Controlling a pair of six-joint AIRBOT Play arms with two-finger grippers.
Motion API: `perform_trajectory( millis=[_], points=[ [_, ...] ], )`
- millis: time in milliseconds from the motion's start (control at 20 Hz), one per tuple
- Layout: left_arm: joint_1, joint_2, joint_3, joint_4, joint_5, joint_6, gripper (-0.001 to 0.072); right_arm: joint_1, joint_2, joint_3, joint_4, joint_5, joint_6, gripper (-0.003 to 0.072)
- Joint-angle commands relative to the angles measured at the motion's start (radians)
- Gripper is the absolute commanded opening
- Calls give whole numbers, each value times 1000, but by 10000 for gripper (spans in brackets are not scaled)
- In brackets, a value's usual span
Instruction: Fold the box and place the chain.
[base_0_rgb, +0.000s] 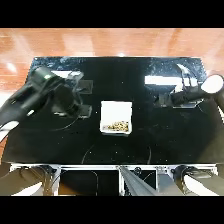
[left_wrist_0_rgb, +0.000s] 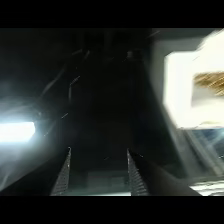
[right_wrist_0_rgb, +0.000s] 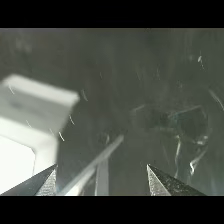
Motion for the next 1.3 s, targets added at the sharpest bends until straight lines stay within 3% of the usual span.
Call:
perform_trajectory(
  millis=[0,150,250,350,650,1000,1250],
  points=[
    [85,189,-214,31,-118,24,458,76,-201,222,31,23,-48,719],
    [283,263,-368,-116,-266,209,458,200,-378,410,34,42,-40,719],
    [370,267,-410,-246,-268,360,459,271,-467,525,35,78,-53,719],
    [392,267,-421,-284,-262,409,459,325,-512,587,47,146,-107,719],
    [391,266,-421,-290,-305,423,459,394,-508,599,124,435,-206,718],
    [391,266,-421,-295,-330,422,459,417,-430,599,153,489,-253,718],
    [391,266,-421,-295,-332,422,459,506,-423,567,-40,437,-321,717]
  ],
)
